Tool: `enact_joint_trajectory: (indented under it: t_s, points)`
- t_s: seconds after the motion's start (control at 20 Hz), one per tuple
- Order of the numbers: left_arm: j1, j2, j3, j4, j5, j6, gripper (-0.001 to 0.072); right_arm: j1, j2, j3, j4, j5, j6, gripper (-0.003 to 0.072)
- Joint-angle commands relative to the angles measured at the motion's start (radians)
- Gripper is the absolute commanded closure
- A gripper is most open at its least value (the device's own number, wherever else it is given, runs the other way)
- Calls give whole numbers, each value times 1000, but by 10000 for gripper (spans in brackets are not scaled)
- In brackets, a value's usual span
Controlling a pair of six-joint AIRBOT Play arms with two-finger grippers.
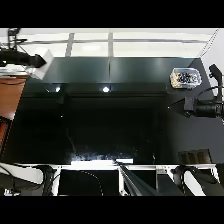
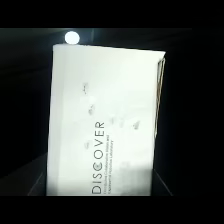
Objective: Fold the box and place the chain.
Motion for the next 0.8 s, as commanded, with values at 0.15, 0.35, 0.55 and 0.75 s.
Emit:
enact_joint_trajectory:
  t_s: [0.15,0.35,0.55,0.75]
  points:
    - [74,-312,311,123,-55,-165,297,12,0,1,-5,-68,47,673]
    - [54,-403,343,121,-50,-223,297,12,1,1,-43,-74,47,673]
    - [34,-404,360,150,-66,-216,-2,12,1,1,-66,-71,47,672]
    - [24,-285,376,221,-142,-275,-2,12,1,2,-63,-12,48,673]
